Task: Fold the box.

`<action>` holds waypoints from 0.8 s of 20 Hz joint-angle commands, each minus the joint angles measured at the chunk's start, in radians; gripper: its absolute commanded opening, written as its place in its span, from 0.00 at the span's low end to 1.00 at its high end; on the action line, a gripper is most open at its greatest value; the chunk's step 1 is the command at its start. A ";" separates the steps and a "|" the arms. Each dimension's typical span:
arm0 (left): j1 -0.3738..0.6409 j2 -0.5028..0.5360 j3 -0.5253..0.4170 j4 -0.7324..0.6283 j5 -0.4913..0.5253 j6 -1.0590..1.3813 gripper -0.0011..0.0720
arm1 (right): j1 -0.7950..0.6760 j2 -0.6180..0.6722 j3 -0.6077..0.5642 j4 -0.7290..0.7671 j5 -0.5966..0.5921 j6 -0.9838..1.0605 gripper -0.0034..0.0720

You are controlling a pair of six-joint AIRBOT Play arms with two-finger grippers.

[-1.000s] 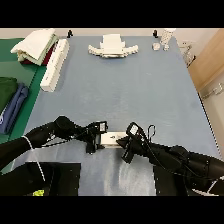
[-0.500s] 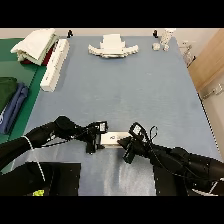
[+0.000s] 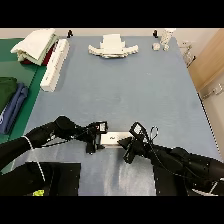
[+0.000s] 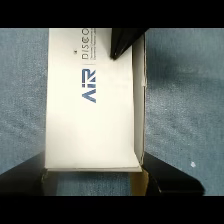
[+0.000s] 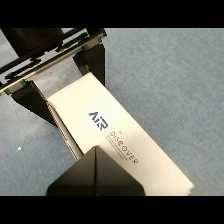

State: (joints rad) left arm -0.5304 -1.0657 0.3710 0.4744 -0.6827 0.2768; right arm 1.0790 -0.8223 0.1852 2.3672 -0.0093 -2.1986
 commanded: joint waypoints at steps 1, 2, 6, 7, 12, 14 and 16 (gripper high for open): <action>0.001 -0.001 0.001 -0.001 0.000 -0.001 0.66 | 0.001 0.044 0.006 -0.003 0.002 0.003 0.05; 0.001 -0.001 0.001 0.000 0.000 -0.001 0.66 | 0.001 0.066 0.009 -0.003 0.002 0.003 0.05; 0.001 -0.001 0.001 0.000 0.000 -0.001 0.66 | -0.002 0.153 0.017 -0.042 0.006 -0.001 0.05; 0.001 -0.001 0.001 0.000 0.000 -0.001 0.67 | -0.010 0.165 0.018 -0.053 0.009 0.000 0.05; 0.001 -0.001 0.001 0.000 0.000 -0.001 0.66 | -0.156 0.173 0.084 -0.124 -0.122 0.000 0.05; 0.001 -0.001 0.001 -0.001 0.000 -0.001 0.67 | -0.281 0.160 0.165 -0.237 -0.274 0.004 0.05; 0.001 -0.001 0.001 0.000 0.000 -0.001 0.67 | -0.444 0.102 0.296 -0.354 -0.473 0.052 0.05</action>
State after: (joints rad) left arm -0.5301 -1.0657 0.3710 0.4732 -0.6830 0.2749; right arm 0.8043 -0.6804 0.3569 2.1643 -0.2420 -2.1880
